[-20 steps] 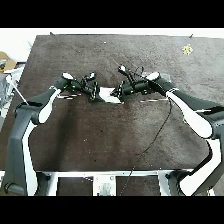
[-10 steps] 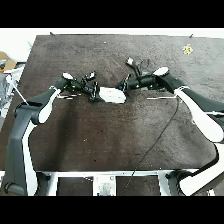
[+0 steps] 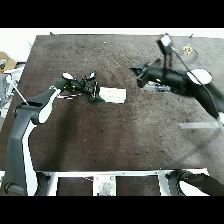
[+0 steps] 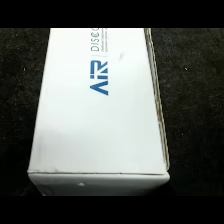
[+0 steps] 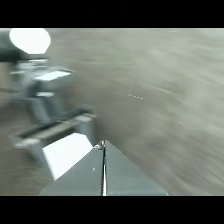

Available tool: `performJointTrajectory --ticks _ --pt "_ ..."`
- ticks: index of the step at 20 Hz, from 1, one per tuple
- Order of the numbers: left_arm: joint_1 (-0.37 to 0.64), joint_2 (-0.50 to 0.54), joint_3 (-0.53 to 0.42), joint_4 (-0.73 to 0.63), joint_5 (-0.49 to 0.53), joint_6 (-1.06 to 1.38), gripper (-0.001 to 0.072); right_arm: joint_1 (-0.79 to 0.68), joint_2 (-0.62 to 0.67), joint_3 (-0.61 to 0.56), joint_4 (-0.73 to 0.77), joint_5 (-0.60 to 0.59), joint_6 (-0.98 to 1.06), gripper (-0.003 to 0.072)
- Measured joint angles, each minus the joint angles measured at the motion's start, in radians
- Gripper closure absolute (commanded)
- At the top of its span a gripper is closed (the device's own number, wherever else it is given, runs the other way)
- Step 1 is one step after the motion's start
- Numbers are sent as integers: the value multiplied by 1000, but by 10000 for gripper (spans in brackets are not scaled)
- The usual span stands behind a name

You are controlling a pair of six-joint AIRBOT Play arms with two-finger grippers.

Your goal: Fold the box and place the chain.

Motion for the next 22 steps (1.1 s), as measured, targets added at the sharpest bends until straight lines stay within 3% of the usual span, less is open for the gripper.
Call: performJointTrajectory --ticks 4,8,11,15,16,17,22 --pt "0 0 0 -20 3 1 245 0 330 -352 22 -325 16 679" --pt "1 0 -1 -72 3 0 246 0 609 -661 31 -535 23 679" --pt "0 0 0 -92 2 0 246 1 748 -812 35 -624 37 679" --pt "0 0 -1 -100 1 0 257 1 835 -899 37 -692 53 679" --pt "0 0 -1 -100 1 0 562 0 843 -909 37 -699 56 679" --pt "0 0 0 -100 1 -2 690 0 850 -915 37 -705 57 679" --pt "13 11 50 -106 -5 -132 705 0 863 -930 35 -721 60 679"
